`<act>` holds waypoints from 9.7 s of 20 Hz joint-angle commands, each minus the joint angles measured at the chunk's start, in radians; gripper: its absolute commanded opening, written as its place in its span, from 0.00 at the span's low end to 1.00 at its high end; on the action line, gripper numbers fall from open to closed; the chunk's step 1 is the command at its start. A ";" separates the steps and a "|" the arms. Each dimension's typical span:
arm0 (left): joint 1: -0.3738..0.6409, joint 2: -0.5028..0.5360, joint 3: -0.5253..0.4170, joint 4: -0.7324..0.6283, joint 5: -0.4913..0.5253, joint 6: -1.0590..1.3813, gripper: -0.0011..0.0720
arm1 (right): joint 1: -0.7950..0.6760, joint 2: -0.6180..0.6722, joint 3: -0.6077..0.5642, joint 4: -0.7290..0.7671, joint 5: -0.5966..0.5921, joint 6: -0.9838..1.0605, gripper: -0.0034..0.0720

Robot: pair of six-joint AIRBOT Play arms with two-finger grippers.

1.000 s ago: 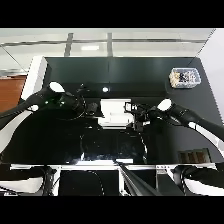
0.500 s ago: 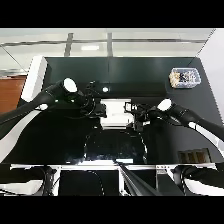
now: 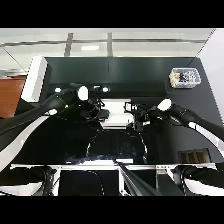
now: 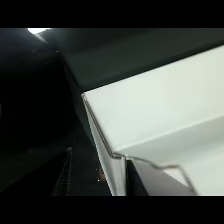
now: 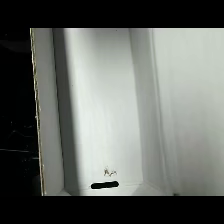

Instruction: Fold the box and place the chain.

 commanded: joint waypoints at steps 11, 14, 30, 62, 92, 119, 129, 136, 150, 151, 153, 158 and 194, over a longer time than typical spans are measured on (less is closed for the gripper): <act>-0.158 -0.081 0.145 0.283 -0.092 -0.420 0.55 | 0.001 -0.001 0.000 0.000 0.000 0.000 0.25; -0.163 -0.082 0.144 0.261 -0.080 -0.393 0.55 | 0.001 -0.001 0.000 0.000 0.000 0.000 0.25; -0.155 -0.095 0.142 0.261 -0.069 -0.414 0.05 | 0.001 -0.001 0.000 0.000 0.000 0.000 0.25; -0.155 -0.095 0.142 0.257 -0.081 -0.415 0.05 | 0.037 0.065 -0.001 0.073 -0.061 0.080 0.56; -0.154 -0.095 0.143 0.257 -0.082 -0.408 0.05 | -0.339 0.044 -0.146 0.251 0.239 1.141 0.07; -0.154 -0.095 0.143 0.258 -0.081 -0.408 0.05 | 0.016 0.044 0.158 -0.282 0.144 1.706 0.53; -0.154 -0.095 0.143 0.258 -0.079 -0.408 0.05 | 0.046 0.033 0.183 -0.336 0.140 1.798 0.53; -0.154 -0.095 0.143 0.259 -0.079 -0.408 0.05 | 0.195 -0.055 0.344 -0.678 0.259 2.125 0.53; -0.154 -0.095 0.143 0.259 -0.079 -0.408 0.05 | 0.275 -0.123 0.418 -0.833 0.386 2.385 0.44; -0.154 -0.095 0.143 0.258 -0.079 -0.408 0.05 | 0.280 -0.124 0.423 -0.837 0.386 2.388 0.43; -0.154 -0.095 0.143 0.258 -0.079 -0.408 0.05 | 0.290 -0.126 0.435 -0.851 0.386 2.396 0.36; -0.154 -0.095 0.143 0.259 -0.076 -0.408 0.05 | 0.294 -0.129 0.444 -0.843 0.389 2.409 0.07; -0.154 -0.095 0.143 0.258 -0.073 -0.408 0.05 | -0.373 -0.111 0.663 -1.368 0.253 2.144 0.99</act>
